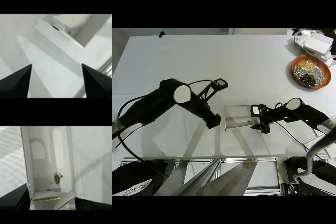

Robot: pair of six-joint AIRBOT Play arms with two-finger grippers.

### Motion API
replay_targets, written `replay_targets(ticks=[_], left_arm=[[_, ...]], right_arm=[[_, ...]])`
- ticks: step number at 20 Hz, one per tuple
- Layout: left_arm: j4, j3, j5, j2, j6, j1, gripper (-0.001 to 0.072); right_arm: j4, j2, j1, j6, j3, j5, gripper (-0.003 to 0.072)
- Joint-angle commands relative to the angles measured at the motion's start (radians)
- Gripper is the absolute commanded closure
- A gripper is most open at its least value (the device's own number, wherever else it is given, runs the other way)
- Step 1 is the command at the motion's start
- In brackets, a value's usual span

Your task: Fold the box and place the chain.

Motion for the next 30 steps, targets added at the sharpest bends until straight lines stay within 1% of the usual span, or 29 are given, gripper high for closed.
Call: replay_targets(ticks=[1,2,4,5,6,9,10,13,20,26,30], left_arm=[[-0.206,-0.186,0.159,0.053,0.734,0.077,0.001],[-0.263,-0.228,0.213,0.037,0.835,0.081,0.0008],[-0.33,-0.257,0.242,-0.012,0.949,0.075,0.0002],[-0.336,-0.257,0.249,-0.037,0.968,0.074,0.0001],[-0.35,-0.257,0.277,-0.06,0.978,0.074,0.0001],[-0.44,-0.257,0.422,-0.111,0.978,0.074,0.0],[-0.467,-0.257,0.441,-0.122,0.979,0.073,-0.0001],[-0.458,-0.257,0.42,-0.133,1.009,0.061,-0.0001],[-0.454,-0.257,0.432,-0.161,1.009,0.01,0.0001],[-0.455,-0.258,0.436,-0.161,1.007,-0.008,0.0001],[-0.486,-0.258,0.435,-0.161,1.008,-0.02,0.0002]], right_arm=[[0.0,0.001,0.0,0.0,0.001,0.0,0.0368],[0.0,0.001,0.0,0.0,0.001,0.0,0.0368],[0.0,0.001,0.0,0.0,0.001,0.0,0.0368],[0.0,0.001,0.0,0.0,0.001,0.0,0.0368],[0.0,0.001,0.0,0.0,0.001,0.0,0.0368],[0.0,0.001,0.0,0.0,0.001,0.0,0.0368],[0.0,0.001,0.0,0.0,0.001,0.0,0.0368],[0.0,0.001,0.0,0.0,0.001,0.0,0.0368],[0.0,0.001,0.0,0.0,0.001,0.0,0.0368],[0.0,0.0,0.0,0.0,0.001,0.0,0.0368],[0.0,0.001,0.0,0.0,0.001,0.0,0.0368]])
